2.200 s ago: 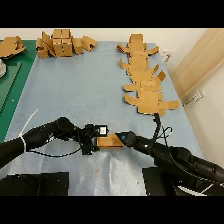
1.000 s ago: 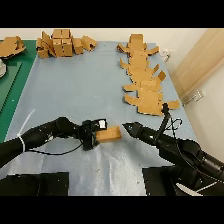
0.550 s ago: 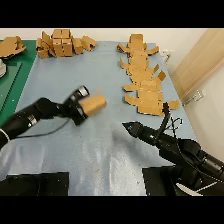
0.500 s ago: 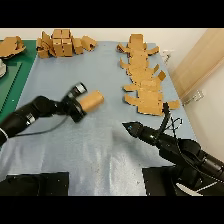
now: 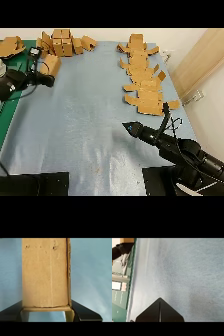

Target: Fold the box.

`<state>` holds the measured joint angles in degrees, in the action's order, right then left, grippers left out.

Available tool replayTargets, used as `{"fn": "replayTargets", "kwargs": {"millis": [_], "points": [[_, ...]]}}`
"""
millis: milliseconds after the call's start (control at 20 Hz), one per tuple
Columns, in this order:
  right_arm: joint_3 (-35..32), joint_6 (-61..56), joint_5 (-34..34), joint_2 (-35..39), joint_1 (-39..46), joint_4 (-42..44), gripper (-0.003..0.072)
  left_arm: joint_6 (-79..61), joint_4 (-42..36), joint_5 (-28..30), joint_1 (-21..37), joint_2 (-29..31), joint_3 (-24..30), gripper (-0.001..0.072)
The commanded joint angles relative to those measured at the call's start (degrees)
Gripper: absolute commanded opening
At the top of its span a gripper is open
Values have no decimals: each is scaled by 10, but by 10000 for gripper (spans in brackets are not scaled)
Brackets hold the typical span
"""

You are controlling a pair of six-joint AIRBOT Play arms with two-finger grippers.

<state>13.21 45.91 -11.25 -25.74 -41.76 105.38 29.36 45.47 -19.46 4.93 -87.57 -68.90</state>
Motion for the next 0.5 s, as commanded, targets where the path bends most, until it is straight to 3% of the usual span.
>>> {"fn": "replayTargets", "kwargs": {"millis": [0, 100, 300, 450], "points": [[0, 0, 0, 0, 0, 0, 2, 66, 0, -10, 44, -110, -130, 513], [0, 0, 0, 0, 4, 0, 2, 93, 21, -37, 46, -169, -200, 512], [0, -1, 0, 0, 9, 0, 2, 245, 144, -105, 46, -271, -321, 513], [0, -9, 0, 0, 9, 0, 1, 278, 172, -146, 44, -327, -382, 512]]}}
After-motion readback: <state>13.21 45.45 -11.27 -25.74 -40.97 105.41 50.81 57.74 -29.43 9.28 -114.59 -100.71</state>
